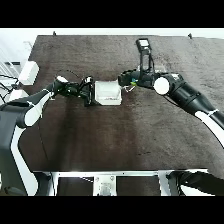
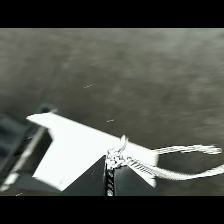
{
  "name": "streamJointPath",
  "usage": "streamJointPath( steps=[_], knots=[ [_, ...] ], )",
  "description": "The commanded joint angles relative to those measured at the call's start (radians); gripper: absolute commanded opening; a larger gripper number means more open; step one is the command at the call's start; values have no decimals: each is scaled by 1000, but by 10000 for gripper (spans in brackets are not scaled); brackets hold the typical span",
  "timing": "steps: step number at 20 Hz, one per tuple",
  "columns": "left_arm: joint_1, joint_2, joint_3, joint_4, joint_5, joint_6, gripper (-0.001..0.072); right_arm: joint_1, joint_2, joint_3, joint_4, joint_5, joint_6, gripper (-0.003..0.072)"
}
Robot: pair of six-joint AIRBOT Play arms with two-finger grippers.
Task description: Fold the box and place the chain.
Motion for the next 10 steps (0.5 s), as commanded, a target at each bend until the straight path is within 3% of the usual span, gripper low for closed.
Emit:
streamJointPath(
  steps=[1, 5, 10],
  knots=[
    [0, 0, 0, 0, 0, 0, 481, -58, 30, 0, -58, 5, 3, 13],
    [0, 0, 0, 0, 1, 0, 481, -88, 98, 0, -75, 13, 3, 13],
    [0, 0, 0, 0, 1, 0, 481, -9, 111, -16, -71, 60, 14, 12]
  ],
)
